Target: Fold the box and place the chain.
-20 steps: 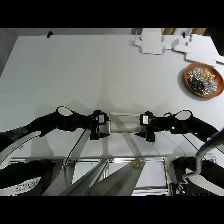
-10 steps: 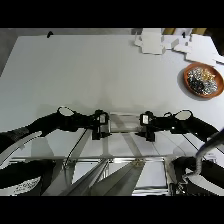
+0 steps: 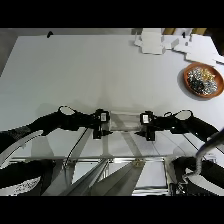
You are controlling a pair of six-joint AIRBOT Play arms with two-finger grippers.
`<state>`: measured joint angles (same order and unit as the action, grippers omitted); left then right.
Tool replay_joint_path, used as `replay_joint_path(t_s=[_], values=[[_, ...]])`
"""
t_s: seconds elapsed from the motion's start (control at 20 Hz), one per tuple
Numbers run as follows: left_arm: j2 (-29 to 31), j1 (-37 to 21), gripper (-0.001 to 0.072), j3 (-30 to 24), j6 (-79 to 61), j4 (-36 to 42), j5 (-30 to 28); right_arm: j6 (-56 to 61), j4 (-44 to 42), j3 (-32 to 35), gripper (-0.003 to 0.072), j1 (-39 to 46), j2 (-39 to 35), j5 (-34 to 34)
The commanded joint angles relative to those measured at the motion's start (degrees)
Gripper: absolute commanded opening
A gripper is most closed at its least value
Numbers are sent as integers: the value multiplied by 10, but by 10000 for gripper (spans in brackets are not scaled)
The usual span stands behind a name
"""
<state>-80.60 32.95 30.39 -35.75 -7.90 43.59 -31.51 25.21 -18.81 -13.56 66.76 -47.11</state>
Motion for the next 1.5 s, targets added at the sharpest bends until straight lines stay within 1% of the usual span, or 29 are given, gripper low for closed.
replay_joint_path(t_s=[0.0,0.15,1.45], values=[[0,0,245,1,0,1,1,0,0,0,312,0,0,-2],[0,-1,256,1,2,1,1,0,0,0,312,0,0,-2],[0,0,255,1,2,2,3,0,0,0,312,0,0,-2]])
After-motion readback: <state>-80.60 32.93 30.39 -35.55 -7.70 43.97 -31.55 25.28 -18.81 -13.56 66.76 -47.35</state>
